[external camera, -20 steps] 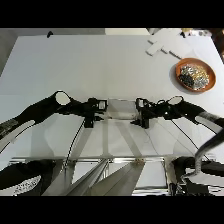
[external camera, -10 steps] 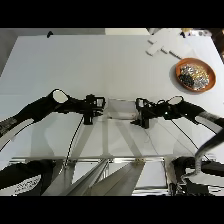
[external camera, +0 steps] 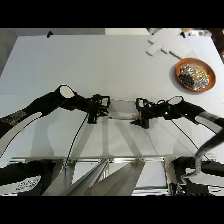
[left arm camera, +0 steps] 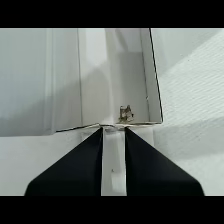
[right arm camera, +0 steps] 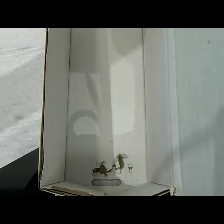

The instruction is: Fold the box and place the chain.

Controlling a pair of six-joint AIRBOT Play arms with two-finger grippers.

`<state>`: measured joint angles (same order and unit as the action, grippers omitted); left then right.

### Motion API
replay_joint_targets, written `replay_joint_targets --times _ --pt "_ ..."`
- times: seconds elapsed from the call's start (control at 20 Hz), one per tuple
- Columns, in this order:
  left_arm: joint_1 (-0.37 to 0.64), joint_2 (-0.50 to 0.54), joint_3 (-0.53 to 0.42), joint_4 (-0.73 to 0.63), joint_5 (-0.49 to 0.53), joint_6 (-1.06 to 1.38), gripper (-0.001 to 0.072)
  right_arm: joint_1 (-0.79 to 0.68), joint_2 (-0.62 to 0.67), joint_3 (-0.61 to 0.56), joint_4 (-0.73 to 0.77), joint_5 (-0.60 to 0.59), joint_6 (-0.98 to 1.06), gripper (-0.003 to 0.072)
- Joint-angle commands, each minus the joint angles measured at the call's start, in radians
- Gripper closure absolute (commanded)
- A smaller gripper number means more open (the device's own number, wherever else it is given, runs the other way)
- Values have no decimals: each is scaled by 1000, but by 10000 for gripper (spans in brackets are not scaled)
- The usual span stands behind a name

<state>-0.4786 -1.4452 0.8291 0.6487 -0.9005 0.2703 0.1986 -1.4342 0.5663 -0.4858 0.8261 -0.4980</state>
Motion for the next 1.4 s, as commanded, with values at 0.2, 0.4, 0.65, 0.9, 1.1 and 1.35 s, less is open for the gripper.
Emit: replay_joint_targets --times 0.2,0.4,0.65,0.9,1.1,1.35 --pt "-36 -13 12 -34 61 3 647 0 0 0 0 1 0 160" --pt "-66 -35 12 -38 55 3 646 0 0 0 0 0 0 160" --pt "-78 -43 12 -43 45 -10 239 0 0 0 0 1 0 160" --pt "-80 -43 12 -27 43 -35 162 0 0 0 0 0 0 160" --pt "-80 -27 12 -27 28 -63 89 0 0 0 0 0 0 160" --pt "-55 109 12 111 -45 -474 706 0 0 0 0 1 0 160"
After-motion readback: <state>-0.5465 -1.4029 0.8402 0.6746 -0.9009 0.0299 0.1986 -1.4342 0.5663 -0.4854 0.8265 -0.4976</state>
